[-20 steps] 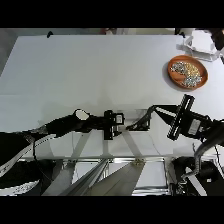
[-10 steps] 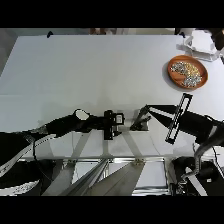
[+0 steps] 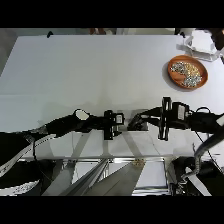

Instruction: Fold the box and place the chain.

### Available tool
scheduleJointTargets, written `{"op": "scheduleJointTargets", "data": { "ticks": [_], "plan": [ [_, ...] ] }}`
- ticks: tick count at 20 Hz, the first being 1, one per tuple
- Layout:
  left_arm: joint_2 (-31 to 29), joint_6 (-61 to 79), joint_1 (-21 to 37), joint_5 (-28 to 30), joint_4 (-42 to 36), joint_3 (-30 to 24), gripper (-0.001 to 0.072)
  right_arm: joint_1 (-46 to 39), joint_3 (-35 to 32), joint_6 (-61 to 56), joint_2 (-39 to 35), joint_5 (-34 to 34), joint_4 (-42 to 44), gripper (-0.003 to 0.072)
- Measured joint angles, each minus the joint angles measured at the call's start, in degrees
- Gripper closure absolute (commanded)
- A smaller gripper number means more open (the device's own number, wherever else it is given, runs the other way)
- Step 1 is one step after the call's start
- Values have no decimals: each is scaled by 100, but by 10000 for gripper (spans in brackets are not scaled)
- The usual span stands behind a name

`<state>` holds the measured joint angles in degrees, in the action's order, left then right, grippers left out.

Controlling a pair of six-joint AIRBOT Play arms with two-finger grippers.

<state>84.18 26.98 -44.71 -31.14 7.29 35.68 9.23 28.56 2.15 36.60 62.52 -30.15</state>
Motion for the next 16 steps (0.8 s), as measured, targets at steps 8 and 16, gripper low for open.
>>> {"op": "scheduleJointTargets", "data": {
  "ticks": [8,16],
  "plan": [
    [0,0,0,0,0,0,437,0,-7,-479,822,240,-527,617],
    [-2,-2,0,0,0,0,437,0,-7,-533,922,262,-616,554]
  ]
}}
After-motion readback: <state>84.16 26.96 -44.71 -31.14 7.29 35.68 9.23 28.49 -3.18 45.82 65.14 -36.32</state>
